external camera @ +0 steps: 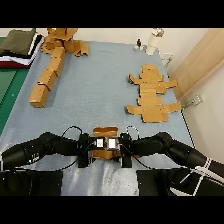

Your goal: Fold the box.

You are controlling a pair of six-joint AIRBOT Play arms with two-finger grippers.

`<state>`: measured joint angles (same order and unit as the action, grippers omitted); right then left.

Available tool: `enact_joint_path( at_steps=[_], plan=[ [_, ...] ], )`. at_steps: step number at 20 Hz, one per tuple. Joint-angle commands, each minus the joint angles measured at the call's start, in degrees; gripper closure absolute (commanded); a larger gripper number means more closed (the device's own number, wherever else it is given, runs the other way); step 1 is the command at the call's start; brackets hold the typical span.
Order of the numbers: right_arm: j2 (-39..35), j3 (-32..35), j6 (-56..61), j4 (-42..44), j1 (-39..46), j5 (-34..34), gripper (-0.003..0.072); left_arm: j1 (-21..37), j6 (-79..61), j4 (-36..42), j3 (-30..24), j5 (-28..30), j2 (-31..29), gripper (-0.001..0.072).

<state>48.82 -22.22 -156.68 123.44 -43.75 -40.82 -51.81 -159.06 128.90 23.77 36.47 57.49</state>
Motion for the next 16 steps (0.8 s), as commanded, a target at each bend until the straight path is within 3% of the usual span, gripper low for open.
enact_joint_path(
  at_steps=[1,4,6,8,9,10,14,16],
  plan=[
    [0.3,0.0,0.1,0.2,-0.3,-0.1,0.0122,0.0,0.1,0.1,0.0,0.0,0.0,0.0234],
    [-0.7,0.0,6.5,-3.0,-0.2,-0.4,0.0129,0.0,0.1,0.1,0.0,0.0,0.0,0.0234],
    [-4.0,-0.7,18.0,-10.4,-0.2,-3.5,0.0384,0.0,0.1,0.1,0.0,0.0,0.0,0.0233],
    [-8.2,-2.2,36.1,-20.2,-0.2,-8.7,0.0492,0.0,0.1,0.1,0.0,0.0,0.0,0.0234],
    [-10.0,-3.0,42.8,-23.5,-0.2,-11.9,0.0615,0.0,0.1,0.1,0.0,0.0,0.0,0.0234],
    [-11.6,-3.8,49.0,-26.4,-0.2,-15.3,0.0686,0.0,0.1,0.1,0.0,0.0,0.0,0.0234],
    [-15.8,-4.6,80.7,-38.2,0.7,-26.4,0.0685,0.0,0.1,0.1,0.0,0.0,0.0,0.0234],
    [-16.1,-4.4,90.6,-42.9,4.0,-31.1,0.0686,0.0,0.1,0.1,0.0,0.0,0.0,0.0234]
  ],
)
